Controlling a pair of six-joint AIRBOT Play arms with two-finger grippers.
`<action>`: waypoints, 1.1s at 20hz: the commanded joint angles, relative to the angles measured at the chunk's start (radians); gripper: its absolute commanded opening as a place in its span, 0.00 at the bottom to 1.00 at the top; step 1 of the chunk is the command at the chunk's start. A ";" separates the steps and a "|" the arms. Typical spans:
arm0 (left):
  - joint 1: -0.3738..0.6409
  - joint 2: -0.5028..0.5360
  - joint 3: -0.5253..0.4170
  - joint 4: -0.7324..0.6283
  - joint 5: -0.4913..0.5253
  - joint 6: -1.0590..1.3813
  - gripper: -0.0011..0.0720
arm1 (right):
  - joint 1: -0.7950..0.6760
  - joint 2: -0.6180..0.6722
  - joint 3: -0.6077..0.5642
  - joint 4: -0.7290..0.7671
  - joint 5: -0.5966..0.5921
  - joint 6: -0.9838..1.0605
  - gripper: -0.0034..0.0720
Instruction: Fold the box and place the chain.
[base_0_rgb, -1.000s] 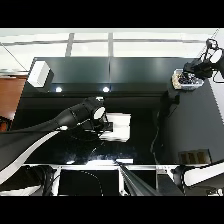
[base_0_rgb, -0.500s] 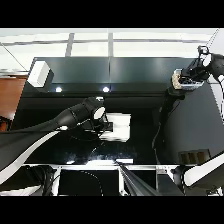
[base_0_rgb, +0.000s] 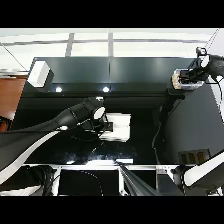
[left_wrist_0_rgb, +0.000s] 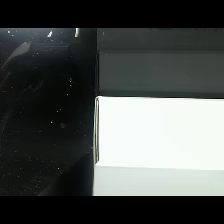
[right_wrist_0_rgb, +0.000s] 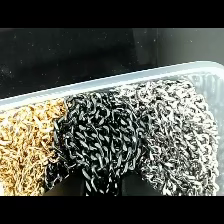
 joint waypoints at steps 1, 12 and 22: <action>0.000 0.000 0.000 0.000 0.000 0.000 0.06 | 0.003 0.026 0.001 -0.006 0.031 0.000 0.20; 0.000 0.000 0.000 0.000 0.000 0.000 0.06 | 0.003 0.310 0.001 0.047 0.039 -0.003 0.07; 0.000 0.000 0.000 0.000 0.000 0.000 0.06 | 0.061 0.605 -0.008 0.113 0.175 -0.098 0.07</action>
